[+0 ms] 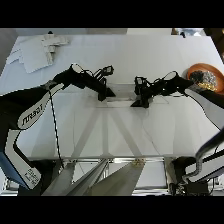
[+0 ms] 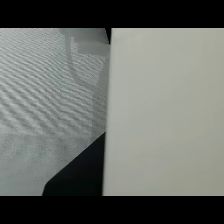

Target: Fold the box and place the chain.

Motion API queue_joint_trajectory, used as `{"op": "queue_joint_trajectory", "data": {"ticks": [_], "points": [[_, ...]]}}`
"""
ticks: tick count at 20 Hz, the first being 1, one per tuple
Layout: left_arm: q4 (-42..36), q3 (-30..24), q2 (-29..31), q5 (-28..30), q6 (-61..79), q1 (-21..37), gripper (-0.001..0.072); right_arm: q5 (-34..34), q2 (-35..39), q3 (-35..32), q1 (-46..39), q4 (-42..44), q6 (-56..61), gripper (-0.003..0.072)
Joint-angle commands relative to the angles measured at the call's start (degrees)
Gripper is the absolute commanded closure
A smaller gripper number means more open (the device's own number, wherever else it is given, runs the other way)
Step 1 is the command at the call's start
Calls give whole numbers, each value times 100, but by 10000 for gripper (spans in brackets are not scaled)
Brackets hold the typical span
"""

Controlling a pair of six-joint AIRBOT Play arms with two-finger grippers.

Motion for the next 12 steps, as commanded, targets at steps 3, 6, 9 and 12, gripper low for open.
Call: {"op": "queue_joint_trajectory", "data": {"ticks": [3, 6, 9, 12], "points": [[0, 0, -4, -50, -46, -4, 697, 9, 4, -4, 0, 2, -2, 253], [0, -2, -2, -214, -70, -4, 697, 9, 4, -2, 0, 2, -2, 253], [0, -2, -2, -437, -68, -4, 691, 9, 4, -2, 0, 2, -2, 253], [0, 0, -2, -514, -66, 13, 504, 9, 4, -2, 0, 2, -2, 253]]}}
